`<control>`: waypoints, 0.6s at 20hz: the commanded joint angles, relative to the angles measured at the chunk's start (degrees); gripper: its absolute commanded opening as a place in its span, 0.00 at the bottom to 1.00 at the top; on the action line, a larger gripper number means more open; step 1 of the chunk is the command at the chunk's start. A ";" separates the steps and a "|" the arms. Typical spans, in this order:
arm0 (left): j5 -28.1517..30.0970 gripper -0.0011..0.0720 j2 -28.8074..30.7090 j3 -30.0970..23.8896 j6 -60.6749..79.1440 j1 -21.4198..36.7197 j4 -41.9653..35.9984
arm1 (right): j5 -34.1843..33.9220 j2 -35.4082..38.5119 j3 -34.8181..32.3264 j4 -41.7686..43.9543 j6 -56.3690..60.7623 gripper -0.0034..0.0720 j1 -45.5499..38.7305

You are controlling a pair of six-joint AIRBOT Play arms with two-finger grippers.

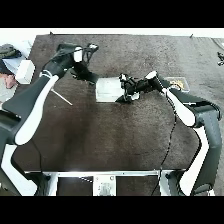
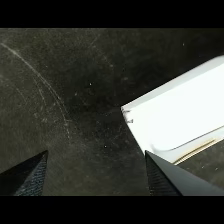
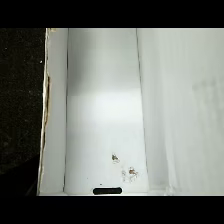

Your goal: Fold the box and place the chain.

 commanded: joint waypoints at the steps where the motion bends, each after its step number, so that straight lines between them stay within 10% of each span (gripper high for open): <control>1: 7.96 0.91 3.78 -9.20 16.87 6.36 -16.55 | 0.02 0.04 0.04 0.02 0.02 0.26 0.02; 5: 9.86 0.91 4.42 -20.02 46.71 15.58 -43.41 | 0.02 0.04 0.04 0.00 0.02 0.26 0.02; 12: 14.73 0.91 4.20 -22.36 53.68 17.44 -48.30 | 0.02 0.04 0.04 0.00 0.02 0.26 0.02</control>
